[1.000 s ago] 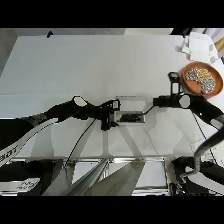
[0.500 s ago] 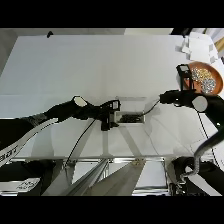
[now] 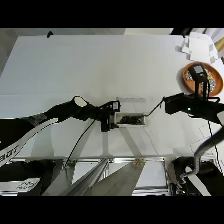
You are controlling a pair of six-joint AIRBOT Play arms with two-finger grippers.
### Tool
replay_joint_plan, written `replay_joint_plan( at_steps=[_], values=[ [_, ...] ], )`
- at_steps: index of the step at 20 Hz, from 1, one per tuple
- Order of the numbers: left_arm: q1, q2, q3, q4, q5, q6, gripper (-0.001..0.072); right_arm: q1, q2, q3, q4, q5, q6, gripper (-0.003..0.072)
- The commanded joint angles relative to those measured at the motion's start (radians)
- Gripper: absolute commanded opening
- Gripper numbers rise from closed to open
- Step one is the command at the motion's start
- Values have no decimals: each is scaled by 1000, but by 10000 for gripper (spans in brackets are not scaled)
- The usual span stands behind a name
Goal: Fold the box and place the chain.
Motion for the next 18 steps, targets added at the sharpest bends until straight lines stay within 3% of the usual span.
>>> replay_joint_plan(
  at_steps=[1, 7, 11, 18],
  values=[
    [0, 1, 0, -3, -4, 0, 321, 1, 71, -5, 237, 90, -121, 18],
    [0, 1, 0, -3, -3, 0, 321, 1, 71, -8, 518, 126, -223, 18],
    [0, 1, 0, -3, -3, 0, 321, 7, 71, -21, 611, 116, -288, 18],
    [0, 1, 0, -3, -3, 0, 321, 261, -41, -95, 526, -167, -362, 20]
  ],
)
